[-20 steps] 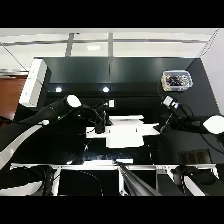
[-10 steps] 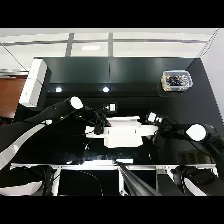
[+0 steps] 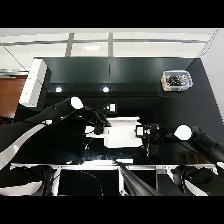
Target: Fold the box and place the chain.
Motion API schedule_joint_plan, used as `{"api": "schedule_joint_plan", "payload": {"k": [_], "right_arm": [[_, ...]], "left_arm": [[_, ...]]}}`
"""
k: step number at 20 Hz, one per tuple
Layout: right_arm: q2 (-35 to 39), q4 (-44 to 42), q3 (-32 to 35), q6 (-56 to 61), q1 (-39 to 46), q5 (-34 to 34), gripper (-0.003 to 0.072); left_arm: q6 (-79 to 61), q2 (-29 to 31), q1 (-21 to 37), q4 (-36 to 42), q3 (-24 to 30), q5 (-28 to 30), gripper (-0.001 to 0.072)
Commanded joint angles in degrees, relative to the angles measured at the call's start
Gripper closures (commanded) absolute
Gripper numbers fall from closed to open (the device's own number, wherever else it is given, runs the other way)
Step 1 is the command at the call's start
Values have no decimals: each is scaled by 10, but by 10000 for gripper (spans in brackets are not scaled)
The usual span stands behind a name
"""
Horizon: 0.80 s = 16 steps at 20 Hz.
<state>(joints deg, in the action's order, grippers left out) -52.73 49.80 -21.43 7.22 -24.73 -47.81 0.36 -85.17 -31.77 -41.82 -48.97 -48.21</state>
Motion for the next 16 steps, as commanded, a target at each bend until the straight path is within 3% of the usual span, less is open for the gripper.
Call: {"api": "schedule_joint_plan", "payload": {"k": [1,8,16], "right_arm": [[-8,-36,0,-24,-7,-4,44],[-11,-69,-2,-34,-27,80,44],[-1,-15,-57,24,2,54,45]], "left_arm": [[0,0,0,-2,0,0,679],[0,0,0,-1,0,-1,679],[0,0,0,-2,0,0,680]]}}
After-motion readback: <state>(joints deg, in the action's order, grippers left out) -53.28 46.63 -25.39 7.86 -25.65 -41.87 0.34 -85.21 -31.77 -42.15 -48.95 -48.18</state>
